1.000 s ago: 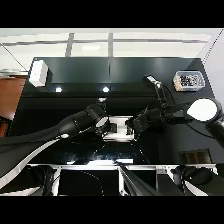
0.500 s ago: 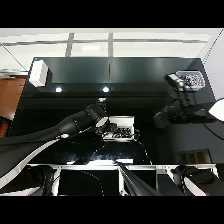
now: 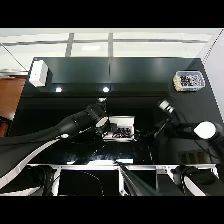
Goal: Fold the box and place the chain.
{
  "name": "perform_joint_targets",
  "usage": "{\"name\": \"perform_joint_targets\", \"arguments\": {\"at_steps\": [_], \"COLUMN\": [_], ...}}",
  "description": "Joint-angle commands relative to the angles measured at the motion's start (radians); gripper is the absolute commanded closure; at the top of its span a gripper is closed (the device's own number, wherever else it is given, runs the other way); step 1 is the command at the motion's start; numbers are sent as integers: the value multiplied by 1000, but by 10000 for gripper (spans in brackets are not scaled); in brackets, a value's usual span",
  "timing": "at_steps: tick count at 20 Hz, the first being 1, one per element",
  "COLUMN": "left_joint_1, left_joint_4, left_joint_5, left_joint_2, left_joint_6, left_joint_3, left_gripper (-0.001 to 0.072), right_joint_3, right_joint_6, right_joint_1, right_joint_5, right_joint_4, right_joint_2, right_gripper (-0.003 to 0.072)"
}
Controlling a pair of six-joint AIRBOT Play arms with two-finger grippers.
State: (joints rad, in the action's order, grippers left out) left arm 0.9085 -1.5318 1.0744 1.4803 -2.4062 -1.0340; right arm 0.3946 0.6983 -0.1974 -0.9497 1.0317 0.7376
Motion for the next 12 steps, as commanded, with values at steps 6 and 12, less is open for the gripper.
{"name": "perform_joint_targets", "arguments": {"at_steps": [6, 12], "left_joint_1": [0, 0], "left_joint_4": [0, 0], "left_joint_5": [0, 0], "left_joint_2": [1, 1], "left_joint_6": [0, 0], "left_joint_3": [0, 0], "left_gripper": [680, 679], "right_joint_3": [-88, -88], "right_joint_6": [-602, -688], "right_joint_1": [-185, -198], "right_joint_5": [183, 212], "right_joint_4": [-200, -228], "right_joint_2": [100, 171], "right_gripper": [-29, -29]}}
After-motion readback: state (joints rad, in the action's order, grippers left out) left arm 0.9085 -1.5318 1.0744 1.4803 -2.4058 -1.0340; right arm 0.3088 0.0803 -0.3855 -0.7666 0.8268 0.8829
